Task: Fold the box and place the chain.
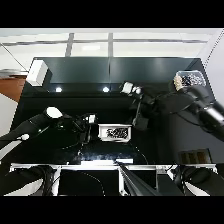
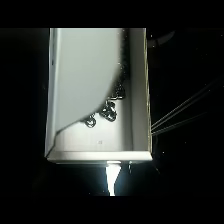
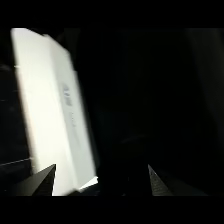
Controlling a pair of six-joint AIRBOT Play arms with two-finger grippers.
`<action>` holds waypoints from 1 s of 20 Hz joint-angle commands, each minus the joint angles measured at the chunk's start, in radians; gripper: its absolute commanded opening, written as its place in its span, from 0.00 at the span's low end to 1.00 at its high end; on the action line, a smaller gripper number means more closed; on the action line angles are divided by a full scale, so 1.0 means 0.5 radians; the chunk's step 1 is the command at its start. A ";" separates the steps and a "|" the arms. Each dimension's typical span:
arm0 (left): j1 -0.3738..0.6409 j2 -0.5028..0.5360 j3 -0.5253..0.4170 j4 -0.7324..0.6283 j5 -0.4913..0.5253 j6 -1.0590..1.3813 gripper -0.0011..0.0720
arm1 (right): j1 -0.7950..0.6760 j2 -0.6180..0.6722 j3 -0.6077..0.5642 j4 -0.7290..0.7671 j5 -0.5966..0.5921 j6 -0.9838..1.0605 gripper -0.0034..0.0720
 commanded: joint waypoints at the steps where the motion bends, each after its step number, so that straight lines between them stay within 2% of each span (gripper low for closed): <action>1: -0.002 -0.002 -0.001 0.000 0.002 0.001 0.68 | -0.225 0.108 -0.028 -0.084 0.005 0.330 0.96; 4: -0.002 -0.002 -0.001 -0.001 0.003 0.000 0.67 | -0.437 0.109 -0.404 0.577 0.416 0.029 0.97; 6: -0.002 -0.002 -0.001 -0.001 0.003 0.000 0.67 | -0.414 0.108 -0.598 0.887 0.682 -0.218 0.96; 8: -0.002 -0.002 -0.001 -0.001 0.003 0.000 0.67 | -0.314 0.108 -0.654 0.882 0.673 -0.402 0.96; 10: -0.002 -0.002 -0.001 -0.001 0.003 0.000 0.67 | -0.223 0.106 -0.655 0.872 0.548 -0.547 0.97; 14: -0.002 -0.002 -0.001 -0.001 0.003 0.000 0.67 | -0.163 0.105 -0.655 0.601 0.335 -0.599 0.97; 20: -0.002 -0.002 -0.001 0.000 0.003 0.000 0.67 | -0.126 0.095 -0.665 0.572 0.330 -0.655 0.97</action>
